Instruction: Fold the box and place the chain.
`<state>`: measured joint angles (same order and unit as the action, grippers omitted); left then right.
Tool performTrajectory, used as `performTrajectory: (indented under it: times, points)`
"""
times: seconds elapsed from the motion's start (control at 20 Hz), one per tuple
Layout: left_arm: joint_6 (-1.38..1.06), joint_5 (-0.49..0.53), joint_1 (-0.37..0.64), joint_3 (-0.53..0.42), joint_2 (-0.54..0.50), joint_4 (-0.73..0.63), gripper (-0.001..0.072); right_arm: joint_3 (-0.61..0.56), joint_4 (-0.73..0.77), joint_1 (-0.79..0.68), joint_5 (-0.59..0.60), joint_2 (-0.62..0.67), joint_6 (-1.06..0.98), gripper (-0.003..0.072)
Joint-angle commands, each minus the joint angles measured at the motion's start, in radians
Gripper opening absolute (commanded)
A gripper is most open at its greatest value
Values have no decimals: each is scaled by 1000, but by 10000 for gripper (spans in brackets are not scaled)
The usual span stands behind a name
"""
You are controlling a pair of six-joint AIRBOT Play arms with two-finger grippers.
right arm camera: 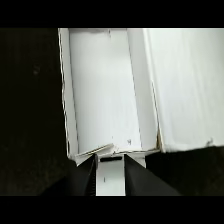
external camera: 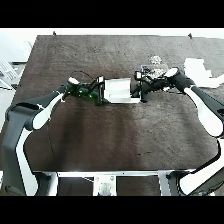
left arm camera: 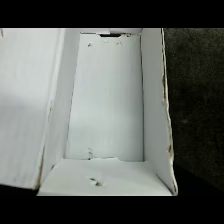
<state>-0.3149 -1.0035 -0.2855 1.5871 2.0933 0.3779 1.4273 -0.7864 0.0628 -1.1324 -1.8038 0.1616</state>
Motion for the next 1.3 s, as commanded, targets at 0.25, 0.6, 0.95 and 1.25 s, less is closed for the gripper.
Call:
performTrajectory:
  times: [0.25,0.6,0.95,1.25]
  points:
    - [0,-1,0,0,1,0,420,-5,102,32,3,-39,4,332]
    - [1,-1,0,0,1,0,420,-5,94,27,12,-39,44,668]
    - [0,-1,0,0,1,0,420,-2,-64,-8,-89,13,-51,12]
    - [0,-1,0,0,1,0,420,-2,-75,-129,-145,204,-345,10]
